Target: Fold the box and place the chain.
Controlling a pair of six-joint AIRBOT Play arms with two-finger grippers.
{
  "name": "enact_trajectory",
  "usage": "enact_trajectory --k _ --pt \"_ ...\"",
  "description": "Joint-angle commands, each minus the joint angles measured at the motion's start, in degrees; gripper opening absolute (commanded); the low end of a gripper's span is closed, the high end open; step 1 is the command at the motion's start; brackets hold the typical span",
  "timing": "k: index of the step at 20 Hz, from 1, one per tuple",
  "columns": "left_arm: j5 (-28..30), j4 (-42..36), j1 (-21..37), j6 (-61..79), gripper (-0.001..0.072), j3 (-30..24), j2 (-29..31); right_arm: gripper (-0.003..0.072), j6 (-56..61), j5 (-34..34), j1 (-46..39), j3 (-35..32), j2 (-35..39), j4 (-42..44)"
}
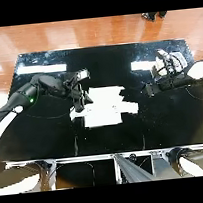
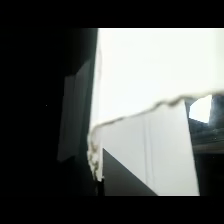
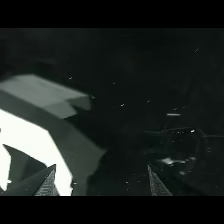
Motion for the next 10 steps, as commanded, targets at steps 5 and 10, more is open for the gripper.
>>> enact_trajectory --k 5,10 --pt "-16.46 4.35 -6.19 0.57 0.002 -12.02 12.22 0.0696 -3.58 -2.97 -0.09 0.33 0.04 -0.87" --pt "-20.74 4.28 -8.61 0.55 0.0022 -18.45 12.52 0.0696 -5.44 -3.34 -0.09 0.33 0.04 -0.85"
